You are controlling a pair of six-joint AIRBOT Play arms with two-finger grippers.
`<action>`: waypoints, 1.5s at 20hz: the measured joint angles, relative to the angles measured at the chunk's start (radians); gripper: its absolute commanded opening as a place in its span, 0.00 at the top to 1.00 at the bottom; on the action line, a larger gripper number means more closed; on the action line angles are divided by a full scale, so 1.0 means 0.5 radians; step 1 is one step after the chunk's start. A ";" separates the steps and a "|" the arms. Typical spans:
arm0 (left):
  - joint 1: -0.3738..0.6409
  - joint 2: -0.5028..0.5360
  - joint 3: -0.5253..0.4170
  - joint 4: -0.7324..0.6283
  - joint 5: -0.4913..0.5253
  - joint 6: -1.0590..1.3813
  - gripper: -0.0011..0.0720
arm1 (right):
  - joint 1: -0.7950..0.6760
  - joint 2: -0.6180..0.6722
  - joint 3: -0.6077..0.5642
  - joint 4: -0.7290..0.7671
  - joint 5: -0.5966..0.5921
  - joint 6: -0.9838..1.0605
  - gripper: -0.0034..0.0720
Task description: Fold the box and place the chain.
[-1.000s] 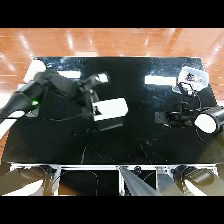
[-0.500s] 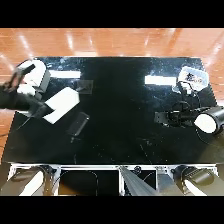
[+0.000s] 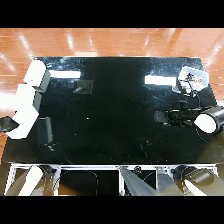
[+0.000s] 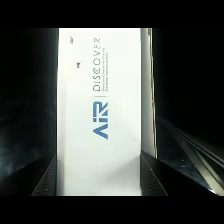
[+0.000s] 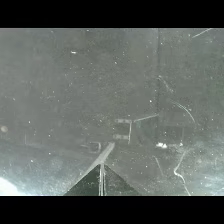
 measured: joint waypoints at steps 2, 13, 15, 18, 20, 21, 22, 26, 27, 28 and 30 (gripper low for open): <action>0.118 -0.082 0.038 0.018 -0.001 0.026 0.96 | 0.000 0.000 0.000 0.019 -0.009 -0.002 0.91; 0.248 -0.322 0.083 0.096 -0.161 0.214 0.91 | 0.000 0.000 0.000 0.084 -0.072 0.006 0.91; 0.249 -0.336 0.083 0.097 -0.179 0.231 0.28 | 0.000 0.000 0.000 0.089 -0.073 0.012 0.91; 0.249 -0.347 0.083 0.095 -0.212 0.240 0.11 | 0.000 0.000 -0.001 0.092 -0.073 0.014 0.91; 0.248 -0.349 0.083 0.093 -0.230 0.224 0.11 | 0.000 0.000 -0.001 0.092 -0.075 0.021 0.91; 0.248 -0.349 0.083 0.092 -0.232 0.214 0.11 | 0.000 0.000 0.000 0.093 -0.075 0.021 0.91; 0.248 -0.346 0.085 0.087 -0.243 0.198 0.11 | 0.000 0.000 0.000 0.093 -0.076 0.021 0.91; 0.148 -0.313 0.181 -0.226 -0.333 0.048 0.14 | 0.000 -0.002 0.045 0.055 -0.119 -0.011 0.91; 0.072 -0.302 0.233 -0.376 -0.346 0.032 0.18 | 0.000 -0.011 0.100 0.021 -0.130 -0.039 0.91; -0.047 -0.291 0.299 -0.525 -0.369 0.013 0.41 | 0.000 -0.031 0.185 -0.021 -0.134 -0.074 0.91; -0.380 -0.277 0.420 -0.734 -0.375 -0.012 0.90 | 0.000 -0.121 0.422 -0.116 -0.105 -0.152 0.91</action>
